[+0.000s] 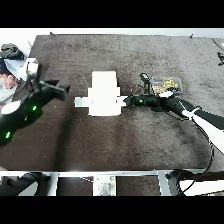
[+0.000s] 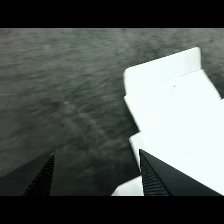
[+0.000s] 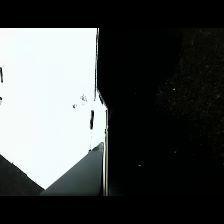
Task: Fold the box and place the chain.
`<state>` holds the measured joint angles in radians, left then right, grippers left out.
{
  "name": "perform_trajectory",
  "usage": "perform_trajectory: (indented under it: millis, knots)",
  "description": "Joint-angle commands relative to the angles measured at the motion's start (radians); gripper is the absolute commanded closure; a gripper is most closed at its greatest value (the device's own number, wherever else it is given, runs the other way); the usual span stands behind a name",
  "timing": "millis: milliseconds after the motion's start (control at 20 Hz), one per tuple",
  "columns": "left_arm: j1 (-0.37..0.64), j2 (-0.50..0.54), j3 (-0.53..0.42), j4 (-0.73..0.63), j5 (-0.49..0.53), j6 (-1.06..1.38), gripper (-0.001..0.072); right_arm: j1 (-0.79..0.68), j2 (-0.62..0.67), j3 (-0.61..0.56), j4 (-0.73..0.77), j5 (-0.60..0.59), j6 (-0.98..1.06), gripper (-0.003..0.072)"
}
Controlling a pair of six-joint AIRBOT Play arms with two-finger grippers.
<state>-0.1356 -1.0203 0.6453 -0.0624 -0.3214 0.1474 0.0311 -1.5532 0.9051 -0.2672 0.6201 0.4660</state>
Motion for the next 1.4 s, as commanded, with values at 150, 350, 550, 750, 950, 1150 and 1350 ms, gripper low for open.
perform_trajectory:
  millis: [150,350,550,750,950,1150,1350]
  knots:
    - [0.000,-0.536,0.551,0.539,-0.438,-0.589,0.0143,0.001,0.001,0.001,0.001,-0.001,-0.026,0.0697]
    - [0.000,-0.778,0.900,0.742,-0.723,-0.776,0.0143,0.001,0.001,0.001,-0.006,-0.007,-0.031,0.0697]
    - [0.000,-0.949,1.147,0.780,-0.891,-0.846,0.0142,0.001,0.001,0.001,-0.006,-0.007,-0.047,0.0697]
    - [0.002,-1.044,1.232,0.780,-0.957,-0.851,0.0142,0.001,0.001,0.001,-0.005,0.006,-0.047,0.0697]
    - [0.034,-1.077,1.235,0.692,-0.980,-0.845,0.0143,0.001,0.001,0.001,-0.006,0.011,-0.055,0.0697]
    - [0.033,-1.135,1.235,0.571,-1.087,-0.819,0.0144,0.001,0.001,0.001,-0.006,0.011,-0.055,0.0697]
    - [0.031,-1.170,1.235,0.562,-1.095,-0.776,0.0184,0.001,0.001,0.001,-0.006,0.011,-0.055,0.0697]
